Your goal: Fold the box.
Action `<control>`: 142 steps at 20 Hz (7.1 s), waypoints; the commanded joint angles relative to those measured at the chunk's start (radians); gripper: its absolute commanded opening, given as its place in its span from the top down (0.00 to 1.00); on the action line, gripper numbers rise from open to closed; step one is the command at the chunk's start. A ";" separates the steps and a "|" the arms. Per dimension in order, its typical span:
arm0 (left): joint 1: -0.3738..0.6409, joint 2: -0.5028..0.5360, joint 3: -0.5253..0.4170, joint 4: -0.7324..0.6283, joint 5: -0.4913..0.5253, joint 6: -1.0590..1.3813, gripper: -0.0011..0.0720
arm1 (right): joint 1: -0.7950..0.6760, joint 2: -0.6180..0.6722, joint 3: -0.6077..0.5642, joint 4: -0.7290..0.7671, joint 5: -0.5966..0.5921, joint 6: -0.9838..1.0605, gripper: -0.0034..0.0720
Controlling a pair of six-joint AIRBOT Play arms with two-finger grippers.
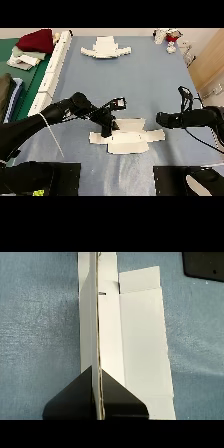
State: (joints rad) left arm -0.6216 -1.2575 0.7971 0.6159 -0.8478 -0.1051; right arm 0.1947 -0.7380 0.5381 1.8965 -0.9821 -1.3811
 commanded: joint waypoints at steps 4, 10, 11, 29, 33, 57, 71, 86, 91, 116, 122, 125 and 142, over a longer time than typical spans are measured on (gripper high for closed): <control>0.000 0.000 0.000 0.001 0.000 0.000 0.97 | 0.184 0.102 -0.005 0.122 -0.298 -0.201 0.95; 0.000 0.000 0.000 0.001 0.000 0.000 0.97 | 0.654 0.212 -0.112 -0.137 -0.169 -0.211 0.94; -0.001 0.000 0.000 0.001 0.000 0.000 0.97 | 0.715 0.196 -0.119 -0.211 -0.119 -0.228 0.68; -0.002 0.000 0.001 0.000 0.002 0.000 0.97 | 0.840 -0.022 -0.060 -0.604 0.035 -0.090 0.00; -0.002 0.000 0.001 0.000 0.002 0.000 0.97 | 0.840 0.023 -0.057 -0.646 0.031 -0.081 0.00; -0.002 0.000 0.001 0.000 0.002 0.000 0.97 | 0.420 0.020 -0.059 -0.093 0.177 -1.057 0.00; -0.002 0.000 0.001 0.000 0.002 0.000 0.97 | 0.150 -0.158 -0.086 0.276 0.090 -1.603 0.00; -0.002 0.000 0.001 0.000 0.002 0.000 0.97 | 0.150 -0.212 -0.086 0.274 0.092 -1.622 0.00; -0.002 0.000 0.001 0.000 0.002 0.000 0.97 | 0.179 -0.222 -0.087 0.264 0.094 -1.622 0.00; -0.002 0.000 0.001 0.000 0.002 0.000 0.97 | 0.181 -0.241 -0.087 0.272 0.110 -1.621 0.04; -0.002 0.000 0.001 0.000 0.002 0.000 0.97 | 0.181 -0.241 -0.111 0.272 0.147 -1.621 0.06; -0.002 0.000 0.001 0.000 0.002 0.000 0.97 | 0.181 -0.241 -0.120 0.273 0.156 -1.621 0.06; -0.002 0.000 0.001 0.000 0.002 0.000 0.97 | 0.182 -0.179 -0.120 0.296 0.153 -1.621 0.04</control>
State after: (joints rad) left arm -0.6235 -1.2575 0.7971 0.6163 -0.8463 -0.1047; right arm 0.3759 -0.9245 0.4179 2.1769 -0.8337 -3.0013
